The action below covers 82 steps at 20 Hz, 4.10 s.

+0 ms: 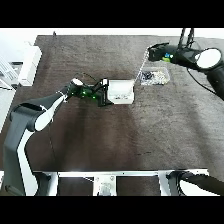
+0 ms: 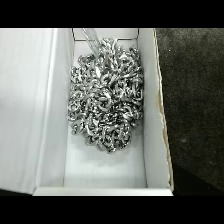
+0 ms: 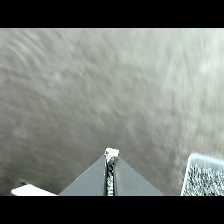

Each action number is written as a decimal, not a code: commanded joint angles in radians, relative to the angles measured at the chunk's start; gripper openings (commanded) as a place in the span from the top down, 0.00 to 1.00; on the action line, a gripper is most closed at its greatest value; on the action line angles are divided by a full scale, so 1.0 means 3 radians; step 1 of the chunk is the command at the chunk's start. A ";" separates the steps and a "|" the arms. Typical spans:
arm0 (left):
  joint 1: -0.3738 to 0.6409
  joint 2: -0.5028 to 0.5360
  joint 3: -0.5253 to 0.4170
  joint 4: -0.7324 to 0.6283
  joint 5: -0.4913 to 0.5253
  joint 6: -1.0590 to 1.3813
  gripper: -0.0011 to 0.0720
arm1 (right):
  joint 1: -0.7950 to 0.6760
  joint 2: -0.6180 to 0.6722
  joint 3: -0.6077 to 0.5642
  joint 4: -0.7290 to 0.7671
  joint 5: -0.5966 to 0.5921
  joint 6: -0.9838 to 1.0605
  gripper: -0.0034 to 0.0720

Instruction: Fold the box and place the chain.

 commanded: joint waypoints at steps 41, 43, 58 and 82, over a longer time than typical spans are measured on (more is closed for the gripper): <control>0.0001 -0.0003 0.0000 0.0001 0.0000 0.0000 0.26 | -0.0804 -0.0197 -0.0420 0.1629 0.0704 -0.1993 0.95; 0.0001 -0.0003 0.0000 0.0001 0.0000 0.0000 0.26 | -0.0927 -0.0631 -0.0057 0.1940 0.1311 -0.2307 0.94; 0.0001 -0.0003 0.0000 0.0001 0.0000 0.0000 0.26 | -0.0270 -0.1839 0.0888 0.1150 0.1919 -0.2686 0.94; 0.0001 -0.0001 0.0000 0.0001 0.0000 0.0000 0.26 | -0.0131 -0.1845 0.0894 0.1166 0.2458 -0.2964 0.65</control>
